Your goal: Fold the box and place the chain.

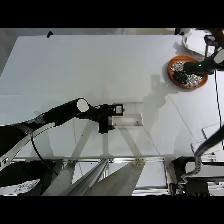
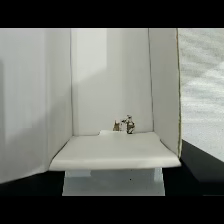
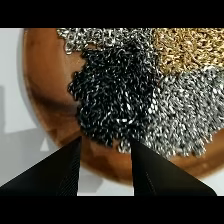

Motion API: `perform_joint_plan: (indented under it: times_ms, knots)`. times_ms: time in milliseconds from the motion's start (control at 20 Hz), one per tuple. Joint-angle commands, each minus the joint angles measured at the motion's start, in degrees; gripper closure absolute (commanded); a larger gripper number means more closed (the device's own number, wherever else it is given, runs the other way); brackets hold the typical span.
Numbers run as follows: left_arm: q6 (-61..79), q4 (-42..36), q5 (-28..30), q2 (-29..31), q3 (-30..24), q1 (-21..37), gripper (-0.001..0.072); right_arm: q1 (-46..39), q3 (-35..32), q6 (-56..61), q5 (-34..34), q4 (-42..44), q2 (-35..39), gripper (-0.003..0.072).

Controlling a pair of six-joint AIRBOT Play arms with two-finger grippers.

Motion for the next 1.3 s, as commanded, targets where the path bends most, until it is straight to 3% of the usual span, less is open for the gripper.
perform_joint_plan:
  times_ms: [0, 500, 550, 600, 750, 850, 1250]
  knots:
    - [0.0, 0.02, 0.0, 0.0, 0.04, -0.02, 0.0439, -0.94, 5.01, -0.04, 2.19, 2.16, -7.96, 0.0356]
    - [0.0, 0.02, 0.0, 0.0, 0.04, -0.02, 0.0439, -0.94, 5.03, 0.31, 0.68, 0.39, -12.57, 0.0356]
    - [0.0, 0.02, 0.0, 0.0, 0.04, -0.02, 0.0439, -0.94, 5.05, 0.31, 0.66, 0.42, -12.57, 0.0384]
    - [0.0, 0.02, 0.0, 0.0, 0.04, -0.02, 0.0439, -0.94, 5.11, 0.31, 0.7, 0.39, -12.55, 0.0461]
    - [0.0, 0.02, 0.0, 0.0, 0.04, -0.02, 0.0439, -0.94, 5.11, 0.31, 0.68, 0.39, -12.52, 0.0523]
    - [0.0, 0.04, 0.0, 0.0, 0.04, -0.02, 0.0439, -0.94, 5.14, 0.28, 0.74, 0.42, -12.09, 0.0668]
    - [0.0, 0.02, 0.0, 0.0, 0.04, -0.02, 0.0439, -0.94, 5.14, -5.07, 3.02, 0.39, -2.73, 0.0671]
